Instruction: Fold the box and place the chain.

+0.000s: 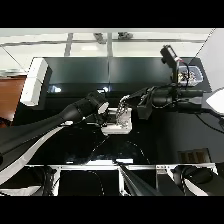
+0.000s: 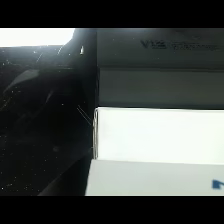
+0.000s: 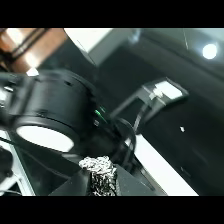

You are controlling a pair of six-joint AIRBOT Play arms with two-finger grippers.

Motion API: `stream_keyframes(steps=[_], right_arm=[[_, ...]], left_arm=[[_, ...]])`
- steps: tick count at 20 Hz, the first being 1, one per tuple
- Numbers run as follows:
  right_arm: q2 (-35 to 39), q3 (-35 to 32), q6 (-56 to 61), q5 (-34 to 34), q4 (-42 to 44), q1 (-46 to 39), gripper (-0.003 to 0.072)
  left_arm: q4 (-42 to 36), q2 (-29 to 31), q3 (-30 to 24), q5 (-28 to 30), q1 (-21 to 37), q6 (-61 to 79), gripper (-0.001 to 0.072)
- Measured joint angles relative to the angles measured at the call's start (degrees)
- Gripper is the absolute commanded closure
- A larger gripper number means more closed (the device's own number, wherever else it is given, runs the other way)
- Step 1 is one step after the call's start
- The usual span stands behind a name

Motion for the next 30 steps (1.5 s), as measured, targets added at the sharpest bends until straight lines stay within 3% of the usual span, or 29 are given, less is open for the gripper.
stream_keyframes(steps=[6, 13, 14, 15, 20, 25, 26, 27, 28, 30], right_arm=[[-2.1, -0.6, 9.9, 1.1, -12.4, 0.3, 0.0673], [-9.2, -1.3, 16.5, 1.4, -16.5, 4.0, 0.0670], [-9.8, -1.3, 17.0, 1.5, -16.7, 4.4, 0.0569], [-10.3, -1.3, 17.5, 1.5, -16.8, 4.7, 0.0389], [-10.9, -1.1, 18.9, 3.3, -17.9, 4.0, 0.0390], [-8.2, -0.9, 19.3, 8.5, -21.9, -4.5, 0.0391], [-7.6, -0.8, 19.4, 9.0, -22.2, -6.2, 0.0391], [-7.3, -0.9, 19.4, 9.9, -22.5, -7.4, 0.0390], [-7.1, -0.9, 19.4, 10.6, -22.7, -8.3, 0.0391], [-6.7, -0.9, 19.4, 11.5, -23.0, -9.5, 0.0391]], left_arm=[[0.0, 0.0, 0.0, 0.0, 0.0, 0.0, 0.0679], [0.0, 0.0, 0.0, 0.1, 0.0, 0.0, 0.0679], [0.0, 0.0, 0.0, 0.1, 0.0, 0.0, 0.0679], [0.0, 0.0, 0.0, 0.1, 0.0, 0.0, 0.0679], [0.0, 0.0, 0.0, 0.1, 0.0, 0.0, 0.0679], [-0.1, 0.0, 0.0, 0.3, 0.0, 0.0, 0.0673], [-0.2, 0.0, 0.0, 0.4, 0.0, 0.0, 0.0495], [-0.7, 0.0, 0.1, 0.3, 0.0, 0.1, 0.0218], [-1.3, 0.0, 0.6, 0.3, 0.0, 0.1, 0.0007], [-1.7, 0.7, 1.7, -0.2, -0.4, 0.2, 0.0001]])
